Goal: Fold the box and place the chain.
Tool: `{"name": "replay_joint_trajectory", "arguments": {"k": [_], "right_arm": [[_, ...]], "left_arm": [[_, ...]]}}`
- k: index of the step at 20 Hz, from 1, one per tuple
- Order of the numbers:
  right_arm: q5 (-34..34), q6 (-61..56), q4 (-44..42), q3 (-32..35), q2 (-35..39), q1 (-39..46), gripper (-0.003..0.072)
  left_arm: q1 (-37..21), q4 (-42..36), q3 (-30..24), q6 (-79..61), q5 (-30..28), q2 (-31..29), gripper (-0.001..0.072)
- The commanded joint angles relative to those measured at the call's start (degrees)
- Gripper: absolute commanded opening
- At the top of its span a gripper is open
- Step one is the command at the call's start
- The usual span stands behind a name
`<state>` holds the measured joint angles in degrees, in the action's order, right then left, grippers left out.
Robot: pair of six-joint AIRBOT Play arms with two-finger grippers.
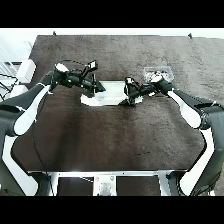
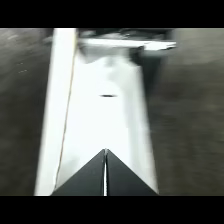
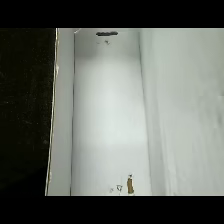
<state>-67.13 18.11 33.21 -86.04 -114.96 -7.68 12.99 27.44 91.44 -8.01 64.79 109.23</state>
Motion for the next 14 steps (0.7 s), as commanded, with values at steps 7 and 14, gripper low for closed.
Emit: {"name": "replay_joint_trajectory", "arguments": {"k": [7, 14], "right_arm": [[0.0, 0.0, 0.0, 0.0, 0.0, 0.0, 0.0567], [0.0, 0.0, 0.0, 0.0, 0.0, 0.0, 0.0567]], "left_arm": [[0.9, -2.2, -0.9, -3.0, -14.6, -0.1, 0.0014], [0.9, -1.9, -0.9, -1.5, -14.2, 3.6, 0.0016]]}}
